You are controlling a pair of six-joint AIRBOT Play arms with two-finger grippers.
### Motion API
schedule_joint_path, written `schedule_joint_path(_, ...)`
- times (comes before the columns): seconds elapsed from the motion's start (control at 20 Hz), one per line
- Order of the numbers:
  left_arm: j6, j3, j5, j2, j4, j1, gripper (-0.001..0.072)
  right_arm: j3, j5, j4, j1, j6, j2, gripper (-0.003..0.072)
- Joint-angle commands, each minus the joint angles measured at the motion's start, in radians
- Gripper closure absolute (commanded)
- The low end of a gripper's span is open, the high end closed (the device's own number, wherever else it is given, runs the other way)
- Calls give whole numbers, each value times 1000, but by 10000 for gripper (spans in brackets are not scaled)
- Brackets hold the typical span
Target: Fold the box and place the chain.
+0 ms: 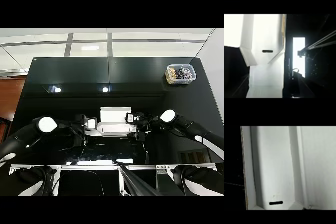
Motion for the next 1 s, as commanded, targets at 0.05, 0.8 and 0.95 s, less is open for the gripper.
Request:
schedule_joint_path(0.05,59,42,87,-128,0,-25,8,0,0,0,0,0,-1,580)
schedule_joint_path(0.8,62,99,18,-146,-190,-26,445,0,0,0,0,0,-1,580)
schedule_joint_path(0.95,63,99,26,-170,-218,-31,444,0,0,0,0,0,-1,580)
